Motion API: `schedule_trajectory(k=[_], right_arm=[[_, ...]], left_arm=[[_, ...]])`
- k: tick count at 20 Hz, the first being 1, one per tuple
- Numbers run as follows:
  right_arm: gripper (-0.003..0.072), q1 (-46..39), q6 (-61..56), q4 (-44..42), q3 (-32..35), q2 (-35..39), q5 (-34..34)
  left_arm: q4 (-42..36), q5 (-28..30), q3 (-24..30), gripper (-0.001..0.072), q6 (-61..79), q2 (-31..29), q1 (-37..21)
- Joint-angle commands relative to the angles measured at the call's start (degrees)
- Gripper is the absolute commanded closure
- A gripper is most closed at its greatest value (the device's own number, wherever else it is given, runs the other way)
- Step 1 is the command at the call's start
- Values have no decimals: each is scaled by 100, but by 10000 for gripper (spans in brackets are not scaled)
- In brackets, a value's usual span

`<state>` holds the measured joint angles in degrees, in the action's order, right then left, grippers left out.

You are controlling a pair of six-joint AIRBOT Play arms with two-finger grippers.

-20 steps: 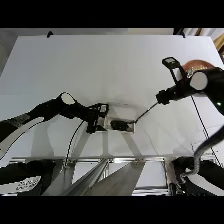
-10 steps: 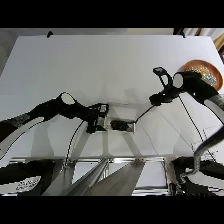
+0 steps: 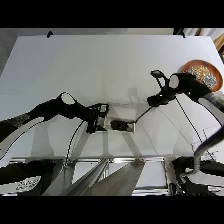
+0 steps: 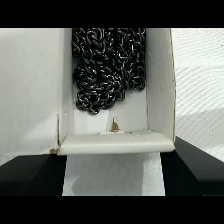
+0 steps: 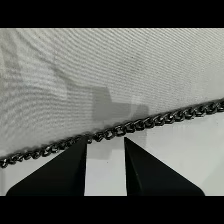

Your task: Fold the box and place the chain.

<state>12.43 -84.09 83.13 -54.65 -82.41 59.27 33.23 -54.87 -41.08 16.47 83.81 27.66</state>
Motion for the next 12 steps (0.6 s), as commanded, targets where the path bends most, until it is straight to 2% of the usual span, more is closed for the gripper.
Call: schedule_trajectory(k=[1,12], right_arm=[[500,-4,-15,-116,4,-70,-13],[516,-4,-13,-195,74,-258,87]], left_arm=[[0,0,0,497,2,-2,-7],[0,0,0,497,2,-2,-7]])
